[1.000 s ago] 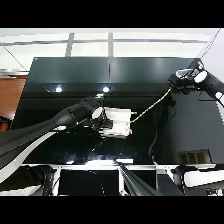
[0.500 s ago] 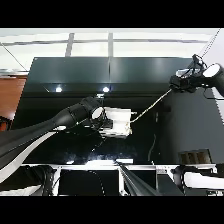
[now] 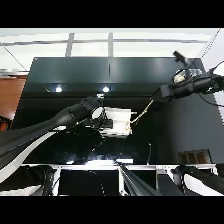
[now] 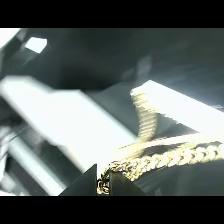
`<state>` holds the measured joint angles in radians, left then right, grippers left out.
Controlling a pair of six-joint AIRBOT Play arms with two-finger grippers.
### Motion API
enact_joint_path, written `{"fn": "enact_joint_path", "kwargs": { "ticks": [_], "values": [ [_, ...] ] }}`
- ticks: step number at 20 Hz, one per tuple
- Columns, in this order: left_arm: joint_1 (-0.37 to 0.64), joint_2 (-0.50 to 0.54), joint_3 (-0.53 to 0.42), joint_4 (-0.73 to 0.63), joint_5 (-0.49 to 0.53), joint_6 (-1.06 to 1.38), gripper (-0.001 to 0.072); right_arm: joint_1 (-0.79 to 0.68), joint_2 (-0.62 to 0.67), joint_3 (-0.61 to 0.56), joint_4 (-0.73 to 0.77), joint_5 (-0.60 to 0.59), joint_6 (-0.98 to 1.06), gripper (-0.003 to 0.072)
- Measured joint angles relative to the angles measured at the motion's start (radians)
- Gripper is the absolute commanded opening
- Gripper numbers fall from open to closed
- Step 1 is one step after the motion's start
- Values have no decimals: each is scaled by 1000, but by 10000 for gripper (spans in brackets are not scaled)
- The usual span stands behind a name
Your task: Fold the box and place the chain.
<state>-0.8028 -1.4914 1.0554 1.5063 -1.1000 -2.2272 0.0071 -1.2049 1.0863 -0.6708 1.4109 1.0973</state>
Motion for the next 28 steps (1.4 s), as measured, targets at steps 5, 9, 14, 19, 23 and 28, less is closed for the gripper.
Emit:
{"fn": "enact_joint_path", "kwargs": {
  "ticks": [5, 9, 14, 19, 23, 28],
  "values": [
    [0, 0, 0, 0, 0, 0, 34, 152, 24, -64, 79, 24, -26, 19],
    [0, 0, 0, 0, -1, 0, 34, 249, 36, -108, 108, 3, -32, 18],
    [0, 0, 0, 0, -1, 0, 34, 376, 49, -188, 183, -187, -27, 18],
    [0, 0, 0, 0, -1, 0, 34, 453, 51, -234, 200, -396, 4, 19],
    [0, 0, 0, 0, -1, 0, 34, 467, 52, -243, 146, -451, 49, 20],
    [0, 0, 0, 0, -1, 0, 34, 465, 53, -245, 113, -471, 75, 266]
  ]
}}
